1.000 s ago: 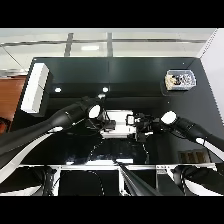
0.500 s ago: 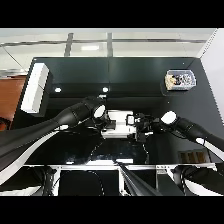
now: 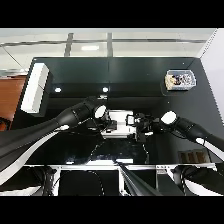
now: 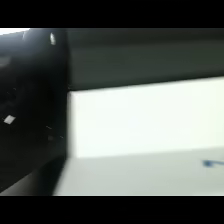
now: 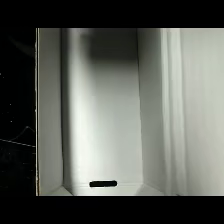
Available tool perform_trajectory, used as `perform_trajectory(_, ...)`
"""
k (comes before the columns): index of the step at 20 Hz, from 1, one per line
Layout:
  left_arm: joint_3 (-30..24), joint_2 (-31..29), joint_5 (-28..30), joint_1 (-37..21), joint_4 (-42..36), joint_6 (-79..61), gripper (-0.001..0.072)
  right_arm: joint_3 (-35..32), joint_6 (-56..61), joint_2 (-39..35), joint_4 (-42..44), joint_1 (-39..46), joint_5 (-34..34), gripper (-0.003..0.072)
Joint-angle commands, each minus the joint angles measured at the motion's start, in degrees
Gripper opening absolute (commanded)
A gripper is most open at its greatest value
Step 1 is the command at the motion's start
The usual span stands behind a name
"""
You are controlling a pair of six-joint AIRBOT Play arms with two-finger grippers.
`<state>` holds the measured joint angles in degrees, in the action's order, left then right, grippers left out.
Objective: Fold the box and place the chain.
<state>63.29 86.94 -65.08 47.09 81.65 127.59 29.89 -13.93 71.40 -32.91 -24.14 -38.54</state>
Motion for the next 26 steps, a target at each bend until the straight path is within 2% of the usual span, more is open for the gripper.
perform_trajectory(1,0.0,0.1,-0.1,0.0,1.7,3.1,0.0385,0.0,0.0,0.0,0.0,0.0,0.0,0.0045)
perform_trajectory(2,0.0,0.1,0.2,0.0,1.7,3.4,0.0367,0.0,0.0,0.0,0.0,0.0,0.0,0.0045)
perform_trajectory(4,0.0,0.1,0.3,0.0,1.7,3.4,0.0275,0.0,0.0,0.0,0.0,0.0,0.0,0.0045)
perform_trajectory(7,0.0,0.2,0.1,0.0,1.7,3.5,0.0269,0.0,0.0,0.0,0.0,0.0,0.0,0.0045)
perform_trajectory(8,0.0,0.4,-0.2,0.0,1.7,3.8,0.0198,0.0,0.0,0.0,0.0,0.0,0.0,0.0044)
perform_trajectory(9,0.0,0.4,-0.2,0.0,1.7,3.8,0.0078,0.0,0.0,0.0,0.0,0.0,0.0,0.0045)
perform_trajectory(10,0.0,0.4,0.0,0.0,1.7,3.9,0.0036,0.0,0.0,0.0,0.0,0.0,0.0,0.0044)
perform_trajectory(11,0.0,0.4,0.0,0.0,1.7,3.9,0.0019,0.0,0.0,0.0,0.0,0.0,0.0,0.0045)
perform_trajectory(19,0.0,0.5,0.2,0.0,1.6,3.7,0.0021,0.0,0.1,0.0,-0.2,0.0,-1.1,0.0047)
perform_trajectory(20,0.0,0.5,0.3,0.0,1.5,3.7,0.0021,0.0,0.6,0.0,-0.1,0.0,-1.0,0.0257)
perform_trajectory(21,0.0,0.5,0.3,0.0,1.4,3.8,0.0021,0.2,3.7,-0.2,0.0,0.0,-1.0,0.0642)
perform_trajectory(22,0.0,0.5,0.3,0.0,1.4,3.7,0.0021,0.6,8.0,-0.7,-1.3,0.1,-1.6,0.0714)
perform_trajectory(26,0.0,0.5,0.0,0.0,1.4,3.7,0.0021,1.3,14.0,-7.1,-13.2,1.7,-7.7,0.0707)
